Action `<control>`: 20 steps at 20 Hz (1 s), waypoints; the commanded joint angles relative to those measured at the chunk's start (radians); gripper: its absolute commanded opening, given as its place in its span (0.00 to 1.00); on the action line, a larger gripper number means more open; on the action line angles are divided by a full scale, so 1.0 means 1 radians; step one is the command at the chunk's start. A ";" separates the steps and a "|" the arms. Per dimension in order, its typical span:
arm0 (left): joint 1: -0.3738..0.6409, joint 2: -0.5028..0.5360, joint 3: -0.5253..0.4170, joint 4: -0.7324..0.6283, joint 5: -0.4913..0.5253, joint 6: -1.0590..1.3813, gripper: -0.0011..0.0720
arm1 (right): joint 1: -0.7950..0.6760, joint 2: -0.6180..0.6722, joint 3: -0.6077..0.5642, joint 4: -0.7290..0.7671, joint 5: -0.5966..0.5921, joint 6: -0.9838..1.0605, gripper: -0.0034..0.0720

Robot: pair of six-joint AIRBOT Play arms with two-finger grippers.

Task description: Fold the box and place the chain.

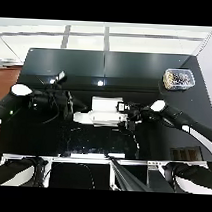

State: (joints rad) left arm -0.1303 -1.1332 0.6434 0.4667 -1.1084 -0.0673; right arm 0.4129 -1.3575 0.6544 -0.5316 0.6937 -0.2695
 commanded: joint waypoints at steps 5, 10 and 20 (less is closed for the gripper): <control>-0.156 0.000 -0.062 0.141 0.326 0.412 0.98 | 0.000 0.000 0.000 0.000 0.001 0.000 0.17; -0.230 -0.041 -0.062 0.228 0.376 0.344 0.97 | 0.001 0.000 0.000 0.000 0.001 0.000 0.17; -0.259 -0.053 -0.062 0.135 0.343 0.348 0.49 | 0.000 0.000 0.000 0.000 0.001 0.000 0.17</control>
State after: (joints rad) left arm -0.3813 -1.1820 0.5823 0.6075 -0.7723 0.2794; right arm 0.4129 -1.3575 0.6544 -0.5323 0.6949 -0.2703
